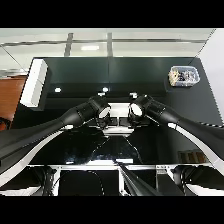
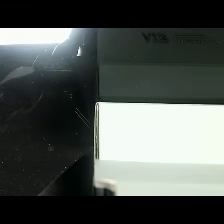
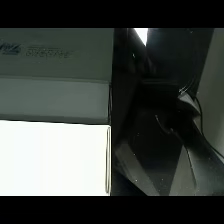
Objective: Fold the box and place the chain.
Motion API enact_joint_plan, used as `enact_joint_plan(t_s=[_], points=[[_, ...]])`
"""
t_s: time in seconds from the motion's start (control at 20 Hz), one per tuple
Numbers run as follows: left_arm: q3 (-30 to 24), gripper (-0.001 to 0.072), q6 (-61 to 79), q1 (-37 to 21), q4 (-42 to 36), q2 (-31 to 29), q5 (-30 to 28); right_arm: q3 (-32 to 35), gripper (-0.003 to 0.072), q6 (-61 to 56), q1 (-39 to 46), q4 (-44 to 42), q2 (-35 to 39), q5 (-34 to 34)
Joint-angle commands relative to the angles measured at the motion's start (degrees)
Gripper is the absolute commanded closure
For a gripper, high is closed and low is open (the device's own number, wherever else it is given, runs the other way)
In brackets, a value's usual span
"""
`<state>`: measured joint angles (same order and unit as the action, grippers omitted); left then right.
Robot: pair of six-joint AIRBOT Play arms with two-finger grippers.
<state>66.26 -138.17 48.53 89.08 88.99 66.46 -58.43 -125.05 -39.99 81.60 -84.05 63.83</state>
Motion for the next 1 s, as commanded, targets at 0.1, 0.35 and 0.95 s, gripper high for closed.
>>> enact_joint_plan(t_s=[0.1,0.35,0.95], points=[[-0.02,0.0681,0.15,0.02,0.00,0.04,-0.15,-0.07,0.0664,0.37,0.00,-0.11,0.00,0.42],[-0.02,0.0681,0.17,0.02,0.02,0.04,0.02,-0.24,0.0411,4.04,0.76,0.28,3.43,1.60],[-0.02,0.0681,0.17,0.02,0.02,0.04,0.04,-0.48,0.0410,14.95,21.03,31.63,26.43,-6.19]])
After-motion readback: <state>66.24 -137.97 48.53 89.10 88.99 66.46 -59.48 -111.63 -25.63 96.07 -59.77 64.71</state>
